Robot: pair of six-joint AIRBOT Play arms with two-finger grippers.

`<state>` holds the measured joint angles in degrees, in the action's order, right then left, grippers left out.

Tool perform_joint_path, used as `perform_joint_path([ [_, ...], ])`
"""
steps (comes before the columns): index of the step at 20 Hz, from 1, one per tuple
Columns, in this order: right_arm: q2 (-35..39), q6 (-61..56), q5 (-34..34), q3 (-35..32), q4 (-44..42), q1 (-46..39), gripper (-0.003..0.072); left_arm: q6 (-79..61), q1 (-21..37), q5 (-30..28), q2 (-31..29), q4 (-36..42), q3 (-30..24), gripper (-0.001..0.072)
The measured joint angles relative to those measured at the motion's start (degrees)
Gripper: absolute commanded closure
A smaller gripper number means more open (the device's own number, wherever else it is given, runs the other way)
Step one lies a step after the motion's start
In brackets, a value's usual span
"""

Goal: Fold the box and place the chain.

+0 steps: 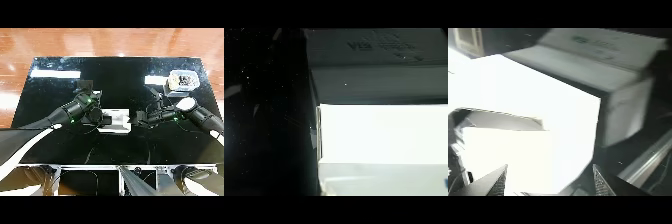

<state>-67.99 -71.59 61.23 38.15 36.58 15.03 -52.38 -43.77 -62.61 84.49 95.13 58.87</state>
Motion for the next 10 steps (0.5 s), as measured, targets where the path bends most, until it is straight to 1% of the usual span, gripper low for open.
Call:
perform_joint_path([
  [2, 0.0, -2.1, -1.4, 0.9, 0.7, 2.2, 0.0054, 0.0, 0.0, 0.0, 0.0, 0.0, 0.0, 0.0691],
  [4, 0.0, -5.7, -3.5, 1.9, 3.4, 4.7, 0.0054, 0.0, 0.0, -0.1, 0.0, 0.0, 0.0, 0.0691],
  [5, 0.0, -7.8, -4.5, 2.4, 5.1, 6.1, 0.0079, 0.0, 0.0, -0.1, 0.0, 0.0, 0.0, 0.0691],
  [6, 0.0, -10.4, -5.5, 3.1, 7.1, 7.6, 0.0089, 0.0, 0.0, -0.1, 0.0, 0.0, 0.0, 0.0691],
  [10, -0.5, -22.0, -9.1, 5.9, 16.5, 13.8, 0.009, 0.0, 0.0, -0.1, 0.0, 0.0, 0.0, 0.0691],
])
